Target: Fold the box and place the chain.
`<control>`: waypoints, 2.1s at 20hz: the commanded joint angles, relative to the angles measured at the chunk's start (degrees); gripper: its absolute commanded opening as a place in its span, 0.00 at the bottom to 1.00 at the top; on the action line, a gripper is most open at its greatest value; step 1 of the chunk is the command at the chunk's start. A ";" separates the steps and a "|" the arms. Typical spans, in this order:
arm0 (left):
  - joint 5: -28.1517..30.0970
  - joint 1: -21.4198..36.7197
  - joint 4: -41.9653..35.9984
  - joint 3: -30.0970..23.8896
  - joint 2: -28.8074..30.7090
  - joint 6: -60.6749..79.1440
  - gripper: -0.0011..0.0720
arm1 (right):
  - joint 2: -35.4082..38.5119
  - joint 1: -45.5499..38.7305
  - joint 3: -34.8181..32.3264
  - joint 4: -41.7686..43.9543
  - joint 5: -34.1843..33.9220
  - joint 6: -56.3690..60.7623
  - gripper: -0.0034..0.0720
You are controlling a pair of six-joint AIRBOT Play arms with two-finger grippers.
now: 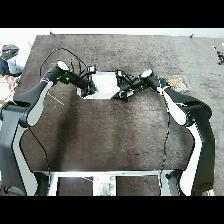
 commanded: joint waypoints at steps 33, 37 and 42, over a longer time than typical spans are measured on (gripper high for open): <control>-0.61 13.42 2.86 3.21 15.04 -49.96 0.02 | 0.00 0.04 -0.02 0.04 0.00 0.00 0.56; 3.45 15.47 4.09 -6.43 17.90 -56.06 0.02 | 0.00 0.04 -0.02 0.04 -0.04 0.00 0.56; 5.99 18.95 -2.93 -18.05 17.90 -56.37 0.02 | 0.02 0.04 -0.02 0.04 0.02 0.00 0.56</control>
